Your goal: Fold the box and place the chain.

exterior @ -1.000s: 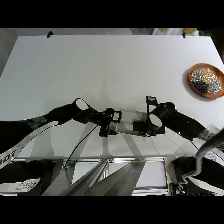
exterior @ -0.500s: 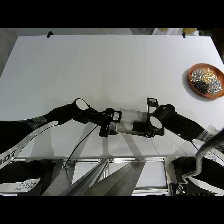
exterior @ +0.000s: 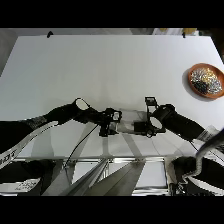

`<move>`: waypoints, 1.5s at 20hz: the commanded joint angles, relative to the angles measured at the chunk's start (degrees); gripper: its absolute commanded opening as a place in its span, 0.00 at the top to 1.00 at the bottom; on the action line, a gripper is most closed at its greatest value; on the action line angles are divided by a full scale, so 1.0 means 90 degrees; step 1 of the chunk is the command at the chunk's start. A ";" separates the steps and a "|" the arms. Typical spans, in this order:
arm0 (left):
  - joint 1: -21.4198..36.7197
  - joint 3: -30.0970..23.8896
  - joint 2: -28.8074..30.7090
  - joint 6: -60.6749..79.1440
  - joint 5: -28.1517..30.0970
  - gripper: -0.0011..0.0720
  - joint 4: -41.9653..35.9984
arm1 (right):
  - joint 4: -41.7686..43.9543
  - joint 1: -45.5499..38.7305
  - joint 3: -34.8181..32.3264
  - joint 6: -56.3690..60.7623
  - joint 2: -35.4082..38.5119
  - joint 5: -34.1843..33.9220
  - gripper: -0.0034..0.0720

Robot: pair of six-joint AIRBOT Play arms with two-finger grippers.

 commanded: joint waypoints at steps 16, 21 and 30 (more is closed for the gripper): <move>-0.0002 0.0002 0.0000 0.0000 -0.0012 0.64 0.0002 | 0.0058 0.0073 -0.0002 0.0644 0.0231 0.0010 0.72; -0.0002 0.0002 0.0000 0.0000 -0.0010 0.64 0.0002 | 0.0046 0.0097 -0.0002 0.0644 0.0168 0.0172 0.93; -0.0002 0.0002 0.0000 0.0000 -0.0010 0.64 0.0002 | -0.0075 0.0143 0.0007 -0.0112 0.0707 0.0352 0.56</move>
